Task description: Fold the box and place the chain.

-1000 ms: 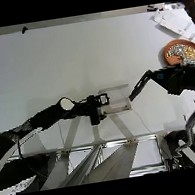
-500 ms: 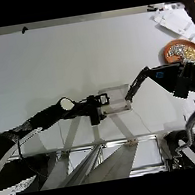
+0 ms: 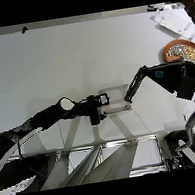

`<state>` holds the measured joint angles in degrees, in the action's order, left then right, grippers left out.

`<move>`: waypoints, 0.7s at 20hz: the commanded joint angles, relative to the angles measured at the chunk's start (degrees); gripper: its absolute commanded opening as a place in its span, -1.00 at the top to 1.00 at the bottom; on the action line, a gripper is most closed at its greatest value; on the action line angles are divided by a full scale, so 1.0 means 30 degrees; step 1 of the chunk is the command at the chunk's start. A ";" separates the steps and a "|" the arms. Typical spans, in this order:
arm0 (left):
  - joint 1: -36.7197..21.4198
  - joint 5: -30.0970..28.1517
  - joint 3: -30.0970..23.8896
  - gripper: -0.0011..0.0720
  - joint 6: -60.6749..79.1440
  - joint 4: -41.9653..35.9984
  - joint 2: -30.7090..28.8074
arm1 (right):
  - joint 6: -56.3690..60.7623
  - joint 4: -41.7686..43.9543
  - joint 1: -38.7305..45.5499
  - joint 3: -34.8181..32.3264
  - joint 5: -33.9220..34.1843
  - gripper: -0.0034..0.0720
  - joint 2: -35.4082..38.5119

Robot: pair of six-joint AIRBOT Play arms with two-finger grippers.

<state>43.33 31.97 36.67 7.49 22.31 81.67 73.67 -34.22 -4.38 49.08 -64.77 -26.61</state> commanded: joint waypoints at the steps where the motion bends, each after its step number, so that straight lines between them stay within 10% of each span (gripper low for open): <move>1: -0.0007 0.0000 0.0000 -0.10 0.0007 0.0007 -0.0015 | -0.0117 0.0342 -0.0022 0.0000 0.0117 0.89 0.0015; 14: -0.0007 -0.0007 0.0000 -0.10 0.0007 0.0007 -0.0015 | -0.0219 -0.1435 -0.0022 -0.0044 -0.0554 0.89 -0.0044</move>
<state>43.33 31.97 36.67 7.49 22.33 81.67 72.97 -34.96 -4.38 49.04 -64.40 -26.65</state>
